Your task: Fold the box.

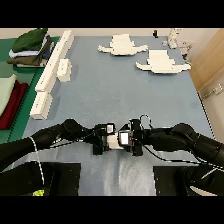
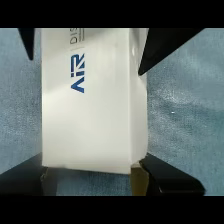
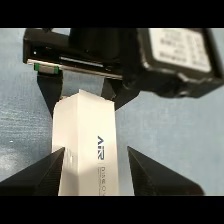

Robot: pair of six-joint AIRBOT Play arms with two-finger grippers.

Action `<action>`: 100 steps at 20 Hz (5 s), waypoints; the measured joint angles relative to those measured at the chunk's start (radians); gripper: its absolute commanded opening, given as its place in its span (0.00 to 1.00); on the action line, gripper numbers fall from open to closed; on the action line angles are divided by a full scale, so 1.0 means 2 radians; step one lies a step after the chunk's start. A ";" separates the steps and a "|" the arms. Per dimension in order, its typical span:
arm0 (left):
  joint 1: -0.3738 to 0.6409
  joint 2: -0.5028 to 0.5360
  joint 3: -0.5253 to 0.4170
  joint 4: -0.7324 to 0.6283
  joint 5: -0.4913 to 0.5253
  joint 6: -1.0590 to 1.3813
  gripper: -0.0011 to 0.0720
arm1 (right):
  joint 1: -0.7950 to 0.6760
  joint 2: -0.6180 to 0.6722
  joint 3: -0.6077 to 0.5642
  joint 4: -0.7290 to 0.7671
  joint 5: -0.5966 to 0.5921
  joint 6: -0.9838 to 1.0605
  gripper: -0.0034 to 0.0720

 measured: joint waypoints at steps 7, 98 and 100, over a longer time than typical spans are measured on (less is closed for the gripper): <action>0.000 0.000 0.000 0.000 -0.001 0.001 0.71 | 0.000 0.009 0.001 -0.008 0.005 0.000 0.81; 0.000 0.000 0.000 0.000 -0.001 0.001 0.71 | 0.230 0.095 -0.166 -0.724 0.087 1.111 0.06; 0.000 0.000 0.000 0.000 -0.001 0.001 0.71 | 0.230 0.095 -0.168 -0.724 0.088 1.117 0.06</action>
